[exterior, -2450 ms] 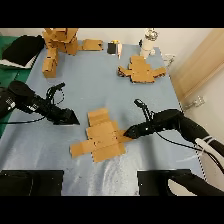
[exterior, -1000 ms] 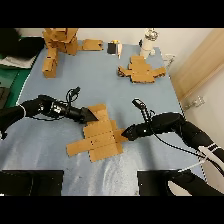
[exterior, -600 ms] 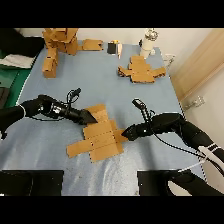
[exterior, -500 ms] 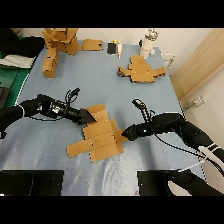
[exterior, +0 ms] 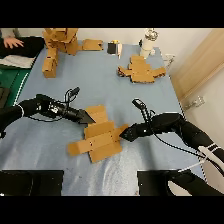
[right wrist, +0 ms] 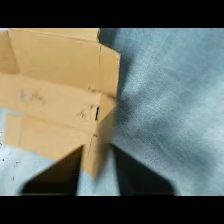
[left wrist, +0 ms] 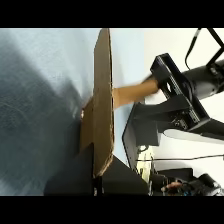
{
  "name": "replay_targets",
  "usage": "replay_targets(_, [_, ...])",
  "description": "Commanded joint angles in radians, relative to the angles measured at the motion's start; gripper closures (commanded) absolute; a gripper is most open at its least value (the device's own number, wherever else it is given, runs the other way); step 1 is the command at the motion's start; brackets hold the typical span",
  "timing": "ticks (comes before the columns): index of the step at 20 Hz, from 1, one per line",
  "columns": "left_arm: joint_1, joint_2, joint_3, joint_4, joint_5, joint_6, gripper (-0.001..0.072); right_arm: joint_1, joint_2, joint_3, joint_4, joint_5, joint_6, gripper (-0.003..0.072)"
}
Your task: Fold the box.
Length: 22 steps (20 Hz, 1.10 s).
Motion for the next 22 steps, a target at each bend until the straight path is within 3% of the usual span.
replay_targets(1, [0.000, 0.001, 0.013, -0.007, -0.060, 0.059, 0.0699, -0.007, 0.000, 0.005, -0.032, 0.021, 0.050, 0.0244])
replay_targets(3, [-0.014, 0.030, 0.034, 0.003, -0.123, 0.113, 0.0700, -0.029, 0.001, 0.035, -0.138, 0.003, 0.174, 0.0244])
replay_targets(4, [-0.030, 0.064, 0.034, 0.011, -0.106, 0.140, 0.0701, -0.040, 0.001, 0.064, -0.205, -0.022, 0.242, 0.0244])
replay_targets(7, [-0.100, 0.182, 0.009, 0.061, 0.053, 0.195, 0.0701, -0.056, 0.007, 0.161, -0.311, -0.093, 0.367, 0.0247])
replay_targets(10, [-0.177, 0.278, -0.054, 0.068, 0.233, 0.282, 0.0701, -0.055, 0.016, 0.232, -0.315, -0.104, 0.443, 0.0250])
replay_targets(11, [-0.198, 0.298, -0.071, 0.065, 0.264, 0.320, 0.0701, -0.055, 0.020, 0.241, -0.315, -0.104, 0.465, 0.0305])
replay_targets(12, [-0.223, 0.312, -0.089, 0.040, 0.299, 0.366, 0.0700, -0.055, 0.023, 0.246, -0.314, -0.105, 0.483, 0.0536])
replay_targets(13, [-0.251, 0.321, -0.106, -0.024, 0.337, 0.425, 0.0700, -0.054, 0.023, 0.247, -0.312, -0.106, 0.496, 0.0681])
replay_targets(15, [-0.313, 0.322, -0.123, -0.087, 0.388, 0.549, 0.0701, -0.052, 0.024, 0.247, -0.306, -0.108, 0.535, 0.0680])
replay_targets(17, [-0.373, 0.322, -0.125, -0.047, 0.435, 0.583, 0.0701, -0.052, 0.023, 0.247, -0.307, -0.108, 0.552, 0.0680])
replay_targets(22, [-0.417, 0.321, -0.130, -0.045, 0.491, 0.663, 0.0700, -0.040, 0.023, 0.246, -0.308, -0.183, 0.622, 0.0680])
